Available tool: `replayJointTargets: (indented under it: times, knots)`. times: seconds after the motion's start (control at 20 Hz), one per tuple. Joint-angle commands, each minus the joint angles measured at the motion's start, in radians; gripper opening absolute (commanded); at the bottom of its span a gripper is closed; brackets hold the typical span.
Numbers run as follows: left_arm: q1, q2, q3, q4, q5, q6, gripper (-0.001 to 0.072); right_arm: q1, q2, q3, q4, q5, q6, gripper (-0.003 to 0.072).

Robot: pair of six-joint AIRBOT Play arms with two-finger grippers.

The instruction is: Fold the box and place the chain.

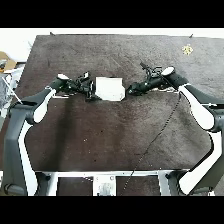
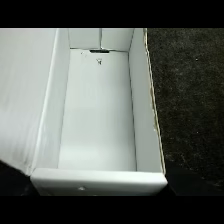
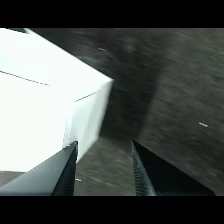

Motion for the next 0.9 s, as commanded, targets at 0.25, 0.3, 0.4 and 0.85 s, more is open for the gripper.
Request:
replayJointTargets:
  times: [0.25,0.3,0.4,0.85]
  knots:
    - [0.0,0.0,0.0,0.0,0.0,0.0,0.0284,0.021,0.003,0.008,0.102,0.033,-0.023,0.0395]
    - [0.0,0.0,0.0,0.0,0.0,0.0,0.0284,0.028,0.006,0.008,0.1,0.032,-0.021,0.0394]
    - [0.0,0.0,0.0,0.0,0.0,0.0,0.0284,0.049,0.009,0.008,0.066,0.022,0.016,0.0394]
    - [0.0,0.0,0.0,0.0,0.0,0.0,0.0284,0.16,0.009,0.11,-0.249,-0.079,0.262,0.0394]
